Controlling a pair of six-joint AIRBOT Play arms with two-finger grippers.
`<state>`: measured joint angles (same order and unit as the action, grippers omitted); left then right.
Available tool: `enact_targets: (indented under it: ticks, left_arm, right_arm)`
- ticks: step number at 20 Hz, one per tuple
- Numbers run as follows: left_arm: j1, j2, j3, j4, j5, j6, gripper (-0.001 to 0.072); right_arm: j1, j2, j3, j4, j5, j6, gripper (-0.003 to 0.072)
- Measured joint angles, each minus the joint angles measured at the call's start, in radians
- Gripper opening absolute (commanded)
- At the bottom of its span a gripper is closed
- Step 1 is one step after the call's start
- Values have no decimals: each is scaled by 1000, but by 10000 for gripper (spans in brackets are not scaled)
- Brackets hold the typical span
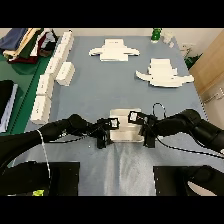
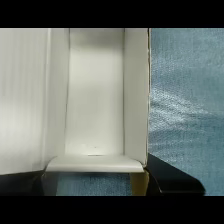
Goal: Fold the box.
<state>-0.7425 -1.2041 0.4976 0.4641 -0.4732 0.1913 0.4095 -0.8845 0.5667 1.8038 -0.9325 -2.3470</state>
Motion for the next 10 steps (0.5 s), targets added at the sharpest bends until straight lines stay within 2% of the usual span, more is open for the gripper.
enact_targets:
  ticks: [3, 6, 8, 10]
  left_arm:
    - [0, 0, 0, 0, 0, 0, 422]
    - [0, 0, 0, 0, 0, 0, 422]
    - [0, 0, 0, 0, 0, 0, 422]
    - [0, 0, 0, 0, 0, 0, 422]
  right_arm:
    - [-19, 62, 30, -206, -99, 326, 0]
    - [-115, 110, 43, -412, -158, 671, 0]
    - [-233, 102, 47, -464, -190, 843, 0]
    - [-363, 62, 49, -413, -215, 920, 0]
